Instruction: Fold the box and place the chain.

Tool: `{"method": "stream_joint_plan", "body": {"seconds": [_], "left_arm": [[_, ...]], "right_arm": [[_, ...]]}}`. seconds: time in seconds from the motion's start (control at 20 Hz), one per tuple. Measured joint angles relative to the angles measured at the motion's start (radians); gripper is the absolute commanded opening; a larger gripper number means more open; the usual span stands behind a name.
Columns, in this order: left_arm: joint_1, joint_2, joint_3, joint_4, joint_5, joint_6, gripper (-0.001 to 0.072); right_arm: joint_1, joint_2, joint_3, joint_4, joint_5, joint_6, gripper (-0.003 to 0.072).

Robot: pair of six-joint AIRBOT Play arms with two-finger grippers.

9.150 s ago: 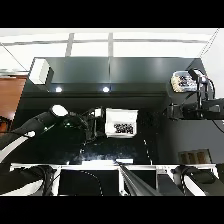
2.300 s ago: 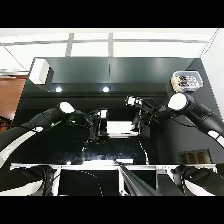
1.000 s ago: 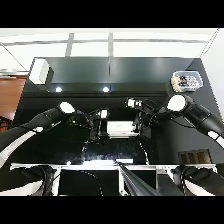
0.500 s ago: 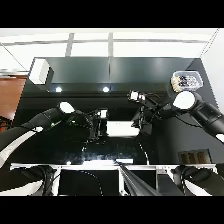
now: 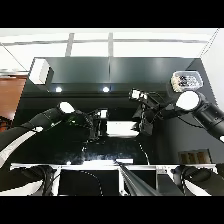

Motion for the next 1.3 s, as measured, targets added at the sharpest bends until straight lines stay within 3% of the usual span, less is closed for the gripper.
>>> {"method": "stream_joint_plan", "body": {"seconds": [0.2,0.3,0.35,0.55,0.6,0.65,1.3], "left_arm": [[0.0,0.0,0.0,0.0,0.001,0.0,0.0459],[0.0,0.0,0.0,0.0,0.001,0.0,0.046],[0.0,0.0,0.0,0.0,0.001,0.0,0.046],[0.0,0.0,0.0,0.0,0.002,0.0,0.046],[0.0,0.0,0.0,0.0,0.002,0.0,0.0459],[0.0,0.0,0.0,0.0,0.002,-0.001,0.0459],[0.0,0.0,0.0,-0.001,0.002,-0.001,0.046]], "right_arm": [[0.017,-0.048,0.0,-0.001,0.003,-0.053,0.0623],[0.026,-0.069,0.0,-0.001,0.001,-0.072,0.0467],[0.028,-0.075,0.0,-0.001,-0.002,-0.077,0.0435],[0.034,-0.088,0.0,-0.001,-0.01,-0.093,0.0426],[0.034,-0.089,0.0,-0.001,-0.011,-0.096,0.0268],[0.035,-0.09,0.0,-0.001,-0.011,-0.096,0.0245],[0.035,-0.092,0.0,-0.002,-0.013,-0.1,0.0242]]}}
